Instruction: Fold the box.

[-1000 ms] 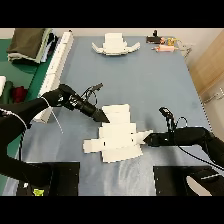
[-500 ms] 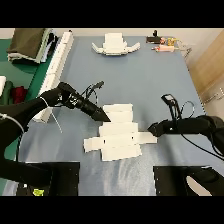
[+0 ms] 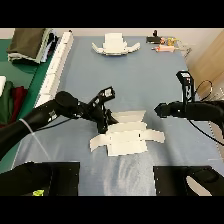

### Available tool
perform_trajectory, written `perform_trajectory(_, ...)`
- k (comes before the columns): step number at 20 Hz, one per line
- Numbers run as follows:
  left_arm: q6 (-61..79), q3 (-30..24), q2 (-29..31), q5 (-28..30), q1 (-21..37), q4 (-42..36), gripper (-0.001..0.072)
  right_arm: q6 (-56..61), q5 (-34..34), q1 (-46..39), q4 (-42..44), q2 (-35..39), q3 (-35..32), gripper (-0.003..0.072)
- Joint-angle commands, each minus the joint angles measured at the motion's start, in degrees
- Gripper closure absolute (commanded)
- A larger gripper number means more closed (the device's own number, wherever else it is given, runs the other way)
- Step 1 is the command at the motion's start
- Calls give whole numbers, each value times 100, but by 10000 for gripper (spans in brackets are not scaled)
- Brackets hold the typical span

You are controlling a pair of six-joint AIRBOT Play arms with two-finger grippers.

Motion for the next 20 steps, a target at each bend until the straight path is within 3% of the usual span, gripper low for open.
perform_trajectory(1, 831, -540, 470, 1257, -608, 17, 700, 278, 11, -2, -63, -20, 59, 271)
perform_trajectory(5, 1172, -846, 459, 1832, -1086, -4, 698, 407, -13, -2, -48, -24, 24, 271)
perform_trajectory(14, 599, -901, 286, 2197, -1080, -22, 694, 446, -13, 2, 46, -26, 4, 272)
perform_trajectory(16, 1211, -901, 356, 1923, -968, -55, 694, 446, -24, 2, 50, -24, -63, 271)
perform_trajectory(20, 1950, -901, 509, 450, -236, -702, 694, 444, -118, 2, 68, -24, -240, 271)
